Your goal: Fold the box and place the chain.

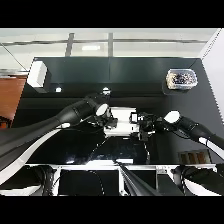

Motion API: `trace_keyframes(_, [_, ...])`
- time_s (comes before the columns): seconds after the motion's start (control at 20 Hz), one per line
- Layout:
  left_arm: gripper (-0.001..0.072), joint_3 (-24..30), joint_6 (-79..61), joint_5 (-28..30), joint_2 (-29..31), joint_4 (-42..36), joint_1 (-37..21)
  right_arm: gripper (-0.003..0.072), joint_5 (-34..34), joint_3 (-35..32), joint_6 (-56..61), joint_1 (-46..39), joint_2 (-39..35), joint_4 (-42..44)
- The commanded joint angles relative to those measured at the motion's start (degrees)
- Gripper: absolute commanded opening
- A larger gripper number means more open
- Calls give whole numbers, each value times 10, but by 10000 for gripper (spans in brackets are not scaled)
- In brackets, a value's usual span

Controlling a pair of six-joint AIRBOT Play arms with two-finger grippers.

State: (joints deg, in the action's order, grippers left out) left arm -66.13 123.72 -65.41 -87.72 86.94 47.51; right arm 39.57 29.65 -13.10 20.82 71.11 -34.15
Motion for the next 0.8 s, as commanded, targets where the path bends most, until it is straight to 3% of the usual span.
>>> trace_keyframes(0.0, [472,-7,55,-8,-17,26,20,133,0,0,0,0,0,0])
trace_keyframes(0.25, [453,-27,70,-22,-32,20,20,133,0,0,0,0,0,0])
trace_keyframes(0.35, [295,-30,70,-21,-32,21,20,133,0,0,0,0,0,0])
trace_keyframes(0.45, [262,-30,70,-21,-32,16,20,133,0,0,0,0,0,0])
trace_keyframes(0.55, [25,-30,70,-17,-32,9,20,133,0,0,0,0,0,0])
trace_keyframes(0.7, [29,-30,70,-15,-32,8,20,133,0,0,0,0,0,0])
trace_keyframes(0.75, [119,-30,70,-15,-32,8,20,133,0,0,0,0,0,0])
